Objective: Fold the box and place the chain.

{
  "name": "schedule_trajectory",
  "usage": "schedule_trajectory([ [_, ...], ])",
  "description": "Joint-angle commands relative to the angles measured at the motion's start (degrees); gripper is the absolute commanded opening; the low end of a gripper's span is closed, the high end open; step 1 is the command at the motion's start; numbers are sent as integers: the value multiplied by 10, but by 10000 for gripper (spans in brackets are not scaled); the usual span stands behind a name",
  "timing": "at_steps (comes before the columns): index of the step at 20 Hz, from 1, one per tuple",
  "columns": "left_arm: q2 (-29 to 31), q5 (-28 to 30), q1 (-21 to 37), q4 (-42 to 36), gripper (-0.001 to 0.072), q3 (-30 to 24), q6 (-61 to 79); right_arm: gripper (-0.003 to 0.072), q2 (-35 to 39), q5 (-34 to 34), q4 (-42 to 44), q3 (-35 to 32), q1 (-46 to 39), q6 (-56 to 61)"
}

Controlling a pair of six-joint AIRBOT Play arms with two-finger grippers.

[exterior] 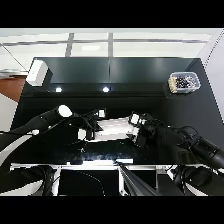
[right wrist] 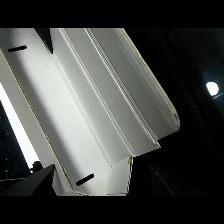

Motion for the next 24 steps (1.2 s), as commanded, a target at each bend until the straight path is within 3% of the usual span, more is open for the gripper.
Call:
schedule_trajectory([
  [1, 1, -1, -1, 0, 24, 0, 0, 689, -13, -18, 26, 3, -5, -51],
  [6, 9, -2, -1, 0, 24, 0, 0, 689, -19, -23, 47, 12, -35, -102],
  [13, 22, 8, -1, 13, 25, 0, 0, 689, -43, -27, 160, 12, -58, -238],
  [24, 22, 11, -1, 13, 25, 0, 0, 688, -82, -36, 165, 29, -25, -238],
])
